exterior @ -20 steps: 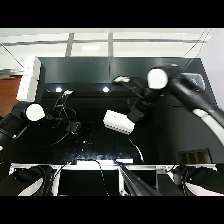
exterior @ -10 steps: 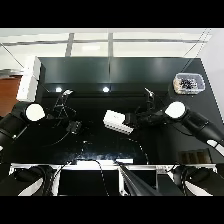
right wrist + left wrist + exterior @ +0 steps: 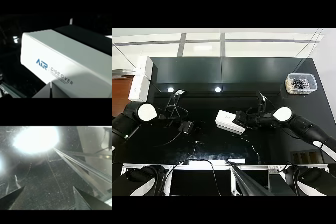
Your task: Fold the box and place the chain.
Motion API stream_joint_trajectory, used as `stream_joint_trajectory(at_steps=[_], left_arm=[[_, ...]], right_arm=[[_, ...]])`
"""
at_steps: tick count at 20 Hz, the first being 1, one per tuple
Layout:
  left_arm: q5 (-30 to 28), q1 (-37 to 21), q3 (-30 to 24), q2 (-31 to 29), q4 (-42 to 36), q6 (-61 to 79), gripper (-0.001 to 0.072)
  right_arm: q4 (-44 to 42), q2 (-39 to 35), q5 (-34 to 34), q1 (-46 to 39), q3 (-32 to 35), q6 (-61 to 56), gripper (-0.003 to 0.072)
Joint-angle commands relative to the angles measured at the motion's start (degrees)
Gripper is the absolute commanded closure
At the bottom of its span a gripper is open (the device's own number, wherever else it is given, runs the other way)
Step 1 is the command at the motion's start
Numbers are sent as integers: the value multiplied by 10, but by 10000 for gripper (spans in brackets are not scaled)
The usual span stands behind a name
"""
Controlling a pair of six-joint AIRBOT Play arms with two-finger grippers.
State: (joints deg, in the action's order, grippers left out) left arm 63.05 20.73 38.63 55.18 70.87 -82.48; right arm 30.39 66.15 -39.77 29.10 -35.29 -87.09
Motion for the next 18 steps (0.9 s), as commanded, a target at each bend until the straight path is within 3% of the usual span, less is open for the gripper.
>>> stream_joint_trajectory(at_steps=[1, 18], left_arm=[[0, 0, 0, 0, 0, 0, 11], [0, 0, 0, 0, 1, 0, 11]], right_arm=[[1, 13, -4, 1, 1, -1, 663], [39, 18, -40, 0, -14, 0, 663]])
